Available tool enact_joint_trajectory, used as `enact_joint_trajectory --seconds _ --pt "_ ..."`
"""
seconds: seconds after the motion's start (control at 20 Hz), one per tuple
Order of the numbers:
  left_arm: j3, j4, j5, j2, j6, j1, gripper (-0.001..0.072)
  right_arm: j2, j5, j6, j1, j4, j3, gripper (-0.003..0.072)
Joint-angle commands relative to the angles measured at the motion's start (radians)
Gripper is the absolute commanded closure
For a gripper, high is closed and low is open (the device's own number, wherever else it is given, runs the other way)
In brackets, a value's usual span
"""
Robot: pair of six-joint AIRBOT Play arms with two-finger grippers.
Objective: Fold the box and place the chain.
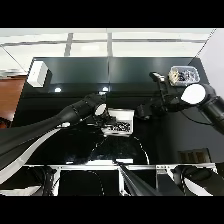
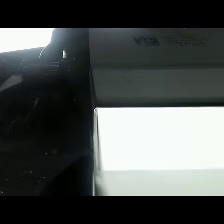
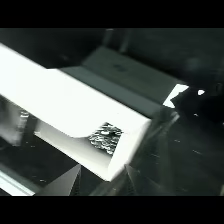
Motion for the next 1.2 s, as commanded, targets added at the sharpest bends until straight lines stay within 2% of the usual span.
enact_joint_trajectory --seconds 0.0,0.05,0.15,0.3,0.35,0.45,0.55,0.6,0.7,0.75,0.8,0.9,0.95,1.05,1.15 --pt "0.019 0.004 -0.058 0.008 -0.035 -0.005 0.013 0.015 0.052 -0.015 -0.068 -0.037 0.003 0.0354" --pt "0.02 0.01 -0.068 0.022 -0.034 -0.006 0.0065 0.015 0.048 -0.015 -0.069 -0.042 0.003 0.0354" --pt "0.019 0.077 -0.082 0.084 -0.011 -0.019 0.0073 0.015 0.043 -0.018 -0.069 -0.042 0.003 0.0354" --pt "-0.011 0.249 -0.151 0.235 0.066 -0.027 0.0073 0.015 0.043 -0.019 -0.069 -0.042 0.003 0.0354" --pt "-0.043 0.306 -0.169 0.285 0.087 -0.005 0.0074 0.014 0.042 -0.019 -0.069 -0.043 0.003 0.0354" --pt "-0.143 0.301 -0.172 0.384 0.156 0.112 0.0075 0.014 0.034 -0.019 -0.069 -0.043 0.003 0.0354" --pt "-0.26 0.148 -0.115 0.444 0.262 0.27 0.0076 0.014 0.016 -0.019 -0.069 -0.043 0.003 0.0354" --pt "-0.328 -0.011 -0.051 0.457 0.38 0.36 0.0089 0.014 0.002 -0.024 -0.069 -0.043 0.003 0.0354" --pt "-0.444 -0.425 0.035 0.445 0.846 0.499 0.0089 0.014 -0.026 -0.026 -0.069 -0.043 0.003 0.0354" --pt "-0.485 -0.616 0.023 0.428 1.148 0.543 0.0089 0.014 -0.044 -0.026 -0.069 -0.043 0.003 0.0354" --pt "-0.509 -0.73 -0.005 0.408 1.413 0.563 0.0088 0.014 -0.06 -0.026 -0.069 -0.045 0.003 0.0354" --pt "-0.525 -0.808 -0.007 0.374 1.824 0.557 0.007 0.014 -0.073 -0.026 -0.069 -0.059 0.003 0.0354" --pt "-0.524 -0.809 0.009 0.365 2.012 0.543 -0.0011 0.014 -0.072 -0.026 -0.069 -0.074 0.003 0.0354" --pt "-0.524 -0.807 0.071 0.359 2.304 0.517 -0.0011 0.014 -0.07 -0.026 -0.069 -0.096 0.003 0.0354" --pt "-0.524 -0.808 0.18 0.355 2.441 0.486 -0.0011 0.014 -0.071 -0.026 -0.069 -0.103 0.003 0.0354"
